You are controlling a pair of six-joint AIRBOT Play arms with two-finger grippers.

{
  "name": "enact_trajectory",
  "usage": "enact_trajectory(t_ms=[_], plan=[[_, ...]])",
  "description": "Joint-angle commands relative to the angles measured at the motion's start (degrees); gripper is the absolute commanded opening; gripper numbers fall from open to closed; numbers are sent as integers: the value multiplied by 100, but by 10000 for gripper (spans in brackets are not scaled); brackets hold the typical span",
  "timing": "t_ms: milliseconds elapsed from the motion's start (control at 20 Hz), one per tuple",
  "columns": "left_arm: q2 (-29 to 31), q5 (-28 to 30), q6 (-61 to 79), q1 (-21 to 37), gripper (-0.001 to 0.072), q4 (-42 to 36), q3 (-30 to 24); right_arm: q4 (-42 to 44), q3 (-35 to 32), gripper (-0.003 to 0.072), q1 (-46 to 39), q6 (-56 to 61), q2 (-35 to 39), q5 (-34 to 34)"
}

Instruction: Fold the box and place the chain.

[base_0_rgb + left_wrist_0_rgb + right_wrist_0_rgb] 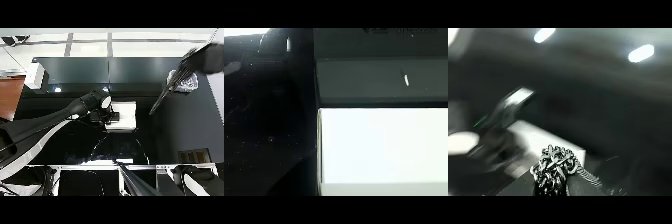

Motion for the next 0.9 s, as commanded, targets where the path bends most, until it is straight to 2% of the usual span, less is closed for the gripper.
enact_trajectory(t_ms=[0,150,550,850], plan=[[2,-4,-2,0,26,0,-2,494,-612,15,966,-24,59,-267],[2,-4,0,0,26,0,-2,396,-1362,15,1528,-24,-52,-1233],[2,2,-2,0,26,0,-2,520,-3495,16,1733,155,-570,-2524],[2,0,-2,0,26,0,-2,627,-3939,18,1757,280,-872,-3211]])
